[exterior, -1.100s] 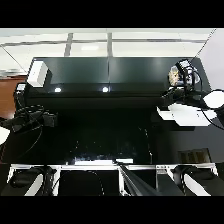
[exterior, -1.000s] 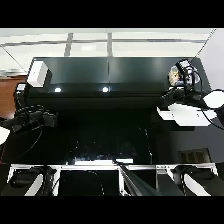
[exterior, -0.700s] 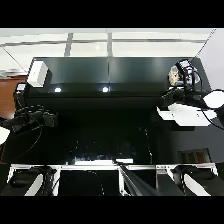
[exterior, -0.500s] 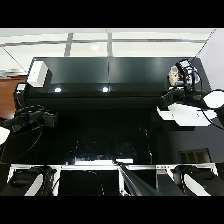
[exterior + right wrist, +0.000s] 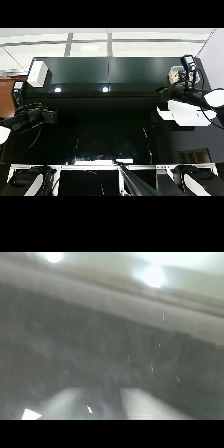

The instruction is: Fold the box and place the chain.

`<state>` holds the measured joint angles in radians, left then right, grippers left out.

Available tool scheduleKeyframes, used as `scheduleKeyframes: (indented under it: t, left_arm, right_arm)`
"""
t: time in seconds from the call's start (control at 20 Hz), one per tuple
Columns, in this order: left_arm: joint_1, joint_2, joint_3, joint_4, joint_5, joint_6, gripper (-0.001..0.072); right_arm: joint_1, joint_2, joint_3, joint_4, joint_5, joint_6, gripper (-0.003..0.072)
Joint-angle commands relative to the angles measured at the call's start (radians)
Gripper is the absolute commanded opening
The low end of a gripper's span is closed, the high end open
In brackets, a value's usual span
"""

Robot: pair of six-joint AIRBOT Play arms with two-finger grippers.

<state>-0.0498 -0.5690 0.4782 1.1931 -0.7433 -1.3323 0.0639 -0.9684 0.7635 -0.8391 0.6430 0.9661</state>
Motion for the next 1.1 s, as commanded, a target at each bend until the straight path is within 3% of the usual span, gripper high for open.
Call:
scheduleKeyframes:
  t: [0.0,0.05,0.15,0.25,0.3,0.45,0.6,0.75,0.85,1.05]
  left_arm:
    - [-0.002,-0.051,-0.002,-0.058,0.059,-0.003,0.0604]
    - [-0.002,-0.072,-0.002,-0.059,0.045,-0.007,0.0709]
    - [-0.001,-0.101,0.003,-0.056,-0.009,-0.007,0.0708]
    - [0.000,-0.107,0.003,-0.056,-0.061,-0.007,0.0708]
    - [-0.001,-0.107,0.003,-0.052,-0.080,-0.007,0.0708]
    - [-0.001,-0.108,0.001,-0.052,-0.095,-0.007,0.0708]
    - [-0.001,-0.119,0.001,-0.053,-0.095,-0.007,0.0708]
    - [-0.001,-0.141,0.001,-0.053,-0.096,-0.007,0.0708]
    - [-0.001,-0.155,0.001,-0.055,-0.095,-0.008,0.0708]
    - [-0.001,-0.176,0.001,-0.061,-0.097,-0.008,0.0708]
  right_arm:
    - [-0.003,-0.017,0.000,0.075,-0.084,0.023,0.0720]
    - [-0.016,-0.027,0.001,0.057,-0.082,0.068,0.0720]
    - [-0.113,-0.050,0.036,-0.118,-0.070,0.265,0.0720]
    - [-0.313,-0.113,0.128,-0.361,0.032,0.473,0.0720]
    - [-0.424,-0.154,0.180,-0.415,0.090,0.494,0.0720]
    - [-0.763,-0.307,0.332,-0.408,0.271,0.494,0.0720]
    - [-0.946,-0.466,0.468,-0.359,0.443,0.424,0.0720]
    - [-0.968,-0.657,0.638,-0.346,0.654,0.268,0.0720]
    - [-0.941,-0.739,0.689,-0.330,0.732,0.156,0.0720]
    - [-0.872,-0.804,0.693,-0.321,0.740,-0.002,0.0718]
